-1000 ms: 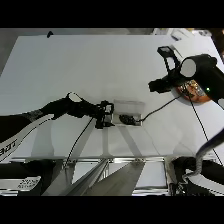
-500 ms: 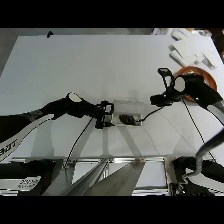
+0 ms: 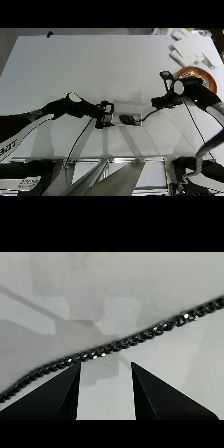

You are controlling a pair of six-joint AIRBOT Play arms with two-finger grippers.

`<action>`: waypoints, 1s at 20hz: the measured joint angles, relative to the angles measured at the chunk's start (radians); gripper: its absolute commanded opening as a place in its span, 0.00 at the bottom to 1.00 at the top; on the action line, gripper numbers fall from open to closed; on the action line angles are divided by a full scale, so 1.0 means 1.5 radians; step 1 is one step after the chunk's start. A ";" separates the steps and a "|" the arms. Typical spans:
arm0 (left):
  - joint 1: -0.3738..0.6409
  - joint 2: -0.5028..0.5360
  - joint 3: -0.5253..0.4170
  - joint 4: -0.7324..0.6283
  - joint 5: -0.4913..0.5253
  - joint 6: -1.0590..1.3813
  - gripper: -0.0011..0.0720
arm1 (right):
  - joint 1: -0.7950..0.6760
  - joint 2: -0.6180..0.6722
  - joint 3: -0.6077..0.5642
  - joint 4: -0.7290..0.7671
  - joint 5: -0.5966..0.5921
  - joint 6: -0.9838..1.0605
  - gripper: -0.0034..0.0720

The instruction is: Fold the box and place the chain.

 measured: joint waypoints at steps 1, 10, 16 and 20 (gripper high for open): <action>0.000 0.000 0.000 0.000 0.000 0.000 0.28 | 0.000 -0.002 -0.002 -0.007 -0.001 0.009 0.49; 0.000 0.000 0.000 0.000 0.000 0.000 0.28 | 0.000 -0.041 -0.006 -0.025 -0.012 0.036 0.35; 0.000 0.000 0.000 0.000 0.000 0.000 0.28 | 0.000 -0.045 -0.006 -0.026 -0.020 0.037 0.32; 0.000 0.000 0.000 0.000 0.000 0.000 0.28 | 0.000 -0.047 -0.007 -0.027 -0.041 0.038 0.20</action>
